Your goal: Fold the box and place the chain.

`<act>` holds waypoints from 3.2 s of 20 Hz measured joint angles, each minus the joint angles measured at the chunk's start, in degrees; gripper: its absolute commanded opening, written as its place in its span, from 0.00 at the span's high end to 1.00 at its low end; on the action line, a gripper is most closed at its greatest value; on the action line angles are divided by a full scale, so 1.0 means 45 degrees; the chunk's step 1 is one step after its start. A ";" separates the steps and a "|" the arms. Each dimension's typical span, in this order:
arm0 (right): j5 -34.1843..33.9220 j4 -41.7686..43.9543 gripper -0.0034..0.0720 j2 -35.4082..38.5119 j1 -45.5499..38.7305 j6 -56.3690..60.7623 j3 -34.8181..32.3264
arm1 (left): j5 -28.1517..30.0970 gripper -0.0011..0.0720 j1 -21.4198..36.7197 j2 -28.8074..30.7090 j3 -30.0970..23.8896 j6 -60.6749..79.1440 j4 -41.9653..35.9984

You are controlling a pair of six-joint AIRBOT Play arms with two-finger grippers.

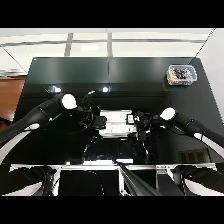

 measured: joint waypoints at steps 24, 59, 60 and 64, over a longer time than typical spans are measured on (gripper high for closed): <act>0.0000 0.0000 0.54 0.0000 0.0000 -0.0005 0.0000 | 0.0034 0.56 -0.2268 -0.0777 0.0918 -0.6144 0.4235; 0.0005 -0.0005 0.54 0.0000 0.0000 -0.0010 0.0000 | -0.1880 0.90 -0.3385 -0.2764 0.3337 -0.9054 0.6640; 0.0005 -0.0005 0.53 -0.0005 0.0000 0.0000 0.0000 | -0.1899 0.95 -0.3381 -0.2764 0.3347 -0.9049 0.6640; 0.0005 0.0000 0.54 -0.0005 0.0000 0.0010 0.0000 | -0.1962 0.95 -0.3381 -0.2764 0.3356 -0.9054 0.6615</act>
